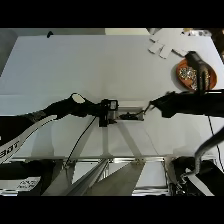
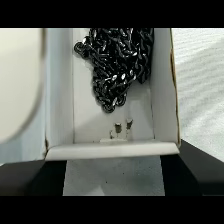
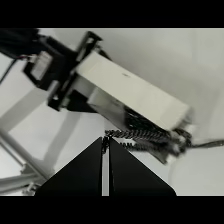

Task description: Fold the box and place the chain.

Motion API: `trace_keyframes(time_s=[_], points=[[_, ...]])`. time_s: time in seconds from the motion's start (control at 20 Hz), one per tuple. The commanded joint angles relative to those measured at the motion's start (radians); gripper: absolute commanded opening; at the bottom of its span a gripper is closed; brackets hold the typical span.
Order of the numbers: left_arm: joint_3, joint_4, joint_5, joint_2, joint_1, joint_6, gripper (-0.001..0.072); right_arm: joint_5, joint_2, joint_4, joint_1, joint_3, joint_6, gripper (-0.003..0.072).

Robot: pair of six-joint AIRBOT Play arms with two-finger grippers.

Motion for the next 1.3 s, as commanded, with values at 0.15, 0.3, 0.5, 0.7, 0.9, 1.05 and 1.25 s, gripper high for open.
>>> trace_keyframes(time_s=[0.15,0.3,0.5,0.7,0.9,1.05,1.25], points=[[0.001,0.000,0.000,0.000,0.000,0.000,0.0274,-0.188,-0.088,0.059,0.233,0.005,-0.005,0.0014],[0.001,0.000,0.000,0.000,0.000,0.000,0.0274,-0.234,-0.114,0.059,0.260,0.005,-0.006,0.0014],[0.001,0.000,0.000,0.000,0.000,0.000,0.0274,-0.267,-0.140,0.042,0.260,0.005,-0.005,0.0014],[0.001,0.000,0.000,0.000,0.000,0.000,0.0274,-0.212,-0.207,-0.067,0.259,0.005,0.011,0.0014],[0.001,0.000,0.000,0.000,0.000,0.000,0.0274,-0.138,-0.300,-0.101,0.260,0.005,0.011,0.0015],[0.001,0.000,0.000,0.000,0.000,0.000,0.0274,-0.140,-0.363,-0.105,0.259,0.005,0.010,0.0017],[0.001,0.000,0.000,0.000,0.000,0.000,0.0274,-0.137,-0.392,-0.109,0.260,0.005,0.010,0.0273]])
